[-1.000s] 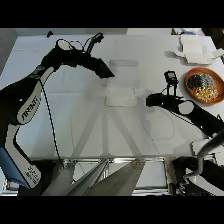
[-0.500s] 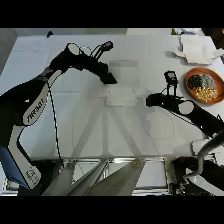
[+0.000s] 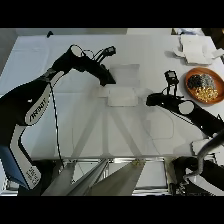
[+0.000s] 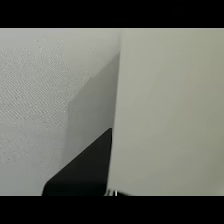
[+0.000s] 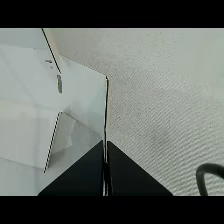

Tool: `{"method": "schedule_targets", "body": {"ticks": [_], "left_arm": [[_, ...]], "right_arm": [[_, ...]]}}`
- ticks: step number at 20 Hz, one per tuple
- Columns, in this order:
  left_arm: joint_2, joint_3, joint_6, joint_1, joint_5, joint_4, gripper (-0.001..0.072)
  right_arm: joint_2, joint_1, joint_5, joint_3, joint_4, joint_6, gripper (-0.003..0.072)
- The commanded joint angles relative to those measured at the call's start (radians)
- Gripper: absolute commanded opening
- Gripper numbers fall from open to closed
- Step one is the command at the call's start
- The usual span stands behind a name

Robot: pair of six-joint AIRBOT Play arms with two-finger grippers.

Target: Fold the box and place the chain.

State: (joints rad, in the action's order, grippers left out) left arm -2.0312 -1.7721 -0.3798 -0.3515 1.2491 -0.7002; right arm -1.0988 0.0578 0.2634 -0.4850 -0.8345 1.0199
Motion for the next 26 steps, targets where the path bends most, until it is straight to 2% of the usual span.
{"method": "schedule_targets", "body": {"ticks": [1,26], "left_arm": [[-0.004,0.000,0.025,0.000,-0.002,-0.004,0.0014],[-0.004,0.000,0.066,0.000,0.014,-0.005,0.0010]], "right_arm": [[0.000,0.001,0.006,0.000,0.000,0.000,0.0010],[0.000,0.001,0.006,0.000,0.000,0.000,0.0015]]}}
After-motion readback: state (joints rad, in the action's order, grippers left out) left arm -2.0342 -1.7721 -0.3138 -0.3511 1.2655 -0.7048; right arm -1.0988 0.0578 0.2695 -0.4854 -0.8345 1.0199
